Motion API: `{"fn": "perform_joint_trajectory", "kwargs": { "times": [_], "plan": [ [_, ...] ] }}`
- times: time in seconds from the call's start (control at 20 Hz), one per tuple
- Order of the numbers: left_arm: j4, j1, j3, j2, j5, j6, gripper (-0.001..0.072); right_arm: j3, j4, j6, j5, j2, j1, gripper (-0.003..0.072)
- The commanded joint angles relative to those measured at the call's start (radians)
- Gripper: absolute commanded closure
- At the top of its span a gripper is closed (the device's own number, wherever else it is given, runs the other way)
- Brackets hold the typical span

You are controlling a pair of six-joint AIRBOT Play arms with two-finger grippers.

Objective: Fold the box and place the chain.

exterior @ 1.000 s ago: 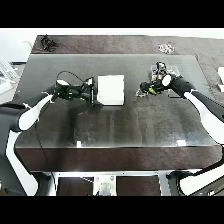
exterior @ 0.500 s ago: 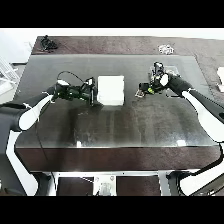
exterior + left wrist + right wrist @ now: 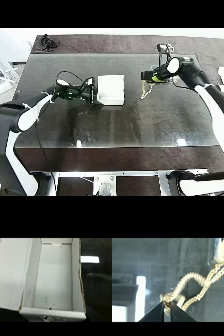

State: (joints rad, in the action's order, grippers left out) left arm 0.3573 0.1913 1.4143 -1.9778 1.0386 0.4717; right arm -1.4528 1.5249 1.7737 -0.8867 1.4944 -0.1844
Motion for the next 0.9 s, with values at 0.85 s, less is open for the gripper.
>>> {"fn": "perform_joint_trajectory", "kwargs": {
  "times": [0.85],
  "plan": [
    [0.001, -0.001, 0.000, 0.001, -0.002, 0.001, 0.0169, -0.059, 0.029, -0.001, 0.057, -0.434, -0.431, 0.0685]
  ]
}}
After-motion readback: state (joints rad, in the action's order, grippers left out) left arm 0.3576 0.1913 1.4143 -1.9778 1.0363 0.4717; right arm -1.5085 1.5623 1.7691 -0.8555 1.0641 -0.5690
